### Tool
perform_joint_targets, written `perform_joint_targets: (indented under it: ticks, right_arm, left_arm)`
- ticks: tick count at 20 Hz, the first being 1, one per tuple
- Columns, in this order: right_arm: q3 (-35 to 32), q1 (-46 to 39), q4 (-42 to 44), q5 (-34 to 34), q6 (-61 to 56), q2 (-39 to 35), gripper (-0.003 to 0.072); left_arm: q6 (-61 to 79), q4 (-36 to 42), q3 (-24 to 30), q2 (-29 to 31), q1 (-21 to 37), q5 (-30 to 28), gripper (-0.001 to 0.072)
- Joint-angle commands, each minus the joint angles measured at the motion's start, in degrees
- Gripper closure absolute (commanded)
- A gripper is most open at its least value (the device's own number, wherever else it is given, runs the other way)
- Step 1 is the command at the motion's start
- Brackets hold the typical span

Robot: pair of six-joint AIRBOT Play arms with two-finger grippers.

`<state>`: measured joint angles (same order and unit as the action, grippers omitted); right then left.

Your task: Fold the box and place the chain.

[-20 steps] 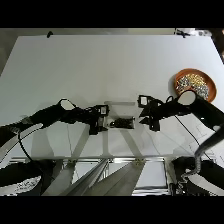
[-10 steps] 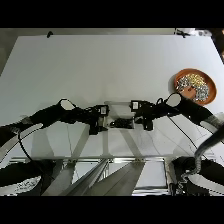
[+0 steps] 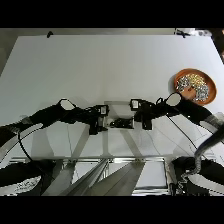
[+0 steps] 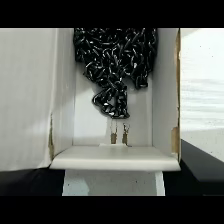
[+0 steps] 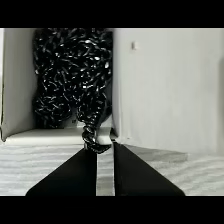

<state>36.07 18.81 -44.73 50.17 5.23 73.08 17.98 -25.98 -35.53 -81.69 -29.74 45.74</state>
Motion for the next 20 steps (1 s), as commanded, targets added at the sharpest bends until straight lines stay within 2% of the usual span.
perform_joint_targets:
  ticks: [1,6,12,17,20]
  right_arm:
    - [0.0,0.04,0.98,0.44,-0.02,0.02,0.0664]
    - [0.0,0.04,-2.36,0.66,-1.9,-0.02,0.0675]
    - [0.0,0.04,-11.13,1.33,-15.82,-2.23,0.0676]
    - [0.0,0.04,-19.96,2.12,-35.93,-10.21,0.0676]
    - [0.0,0.04,-20.81,3.91,-43.43,-16.83,0.0676]
  left_arm:
    - [0.0,0.02,0.0,0.04,0.0,-0.04,0.0377]
    - [0.0,0.02,0.0,0.04,0.0,-0.04,0.0377]
    - [0.0,0.02,0.0,0.04,0.0,-0.07,0.0377]
    - [0.0,0.02,0.0,0.04,0.0,-0.04,0.0377]
    - [0.0,0.02,0.0,0.04,0.0,-0.07,0.0377]
